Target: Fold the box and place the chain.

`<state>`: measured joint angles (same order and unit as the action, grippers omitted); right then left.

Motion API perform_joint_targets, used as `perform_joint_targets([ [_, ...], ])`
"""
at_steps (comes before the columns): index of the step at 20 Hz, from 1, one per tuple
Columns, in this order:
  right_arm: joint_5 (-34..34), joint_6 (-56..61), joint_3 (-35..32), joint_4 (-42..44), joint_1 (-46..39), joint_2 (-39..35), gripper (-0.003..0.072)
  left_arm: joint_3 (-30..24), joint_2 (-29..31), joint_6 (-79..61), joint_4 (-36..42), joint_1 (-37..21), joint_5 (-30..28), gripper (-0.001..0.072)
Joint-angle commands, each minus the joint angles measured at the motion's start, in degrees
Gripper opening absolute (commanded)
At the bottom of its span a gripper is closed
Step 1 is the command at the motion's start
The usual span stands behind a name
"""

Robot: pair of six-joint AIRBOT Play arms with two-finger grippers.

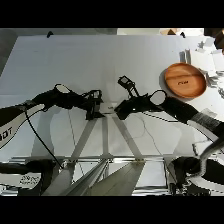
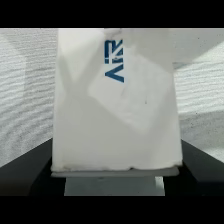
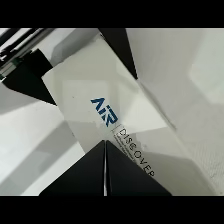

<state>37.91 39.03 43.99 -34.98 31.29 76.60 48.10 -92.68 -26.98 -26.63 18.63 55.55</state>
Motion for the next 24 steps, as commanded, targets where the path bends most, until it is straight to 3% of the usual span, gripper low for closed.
perform_joint_targets([
  [1,-0.11,0.15,-1.38,2.25,0.07,0.66,0.0009,0.02,0.00,0.02,0.02,0.02,-0.04,0.0276],
  [10,-2.56,0.15,-1.38,3.08,0.07,-2.69,0.0009,0.02,0.00,0.04,0.02,0.02,-0.02,0.0276],
  [13,-6.54,0.13,-1.38,10.84,0.07,-5.05,0.0009,0.02,-0.02,0.02,0.02,0.02,-0.02,0.0276],
  [16,-6.95,0.15,-1.38,15.76,0.09,-4.15,0.0009,0.02,0.00,0.02,0.00,0.02,-0.04,0.0276],
  [24,-7.30,0.20,-1.38,15.52,4.13,3.10,0.0008,0.02,0.00,0.02,0.02,0.02,-0.02,0.0276],
])
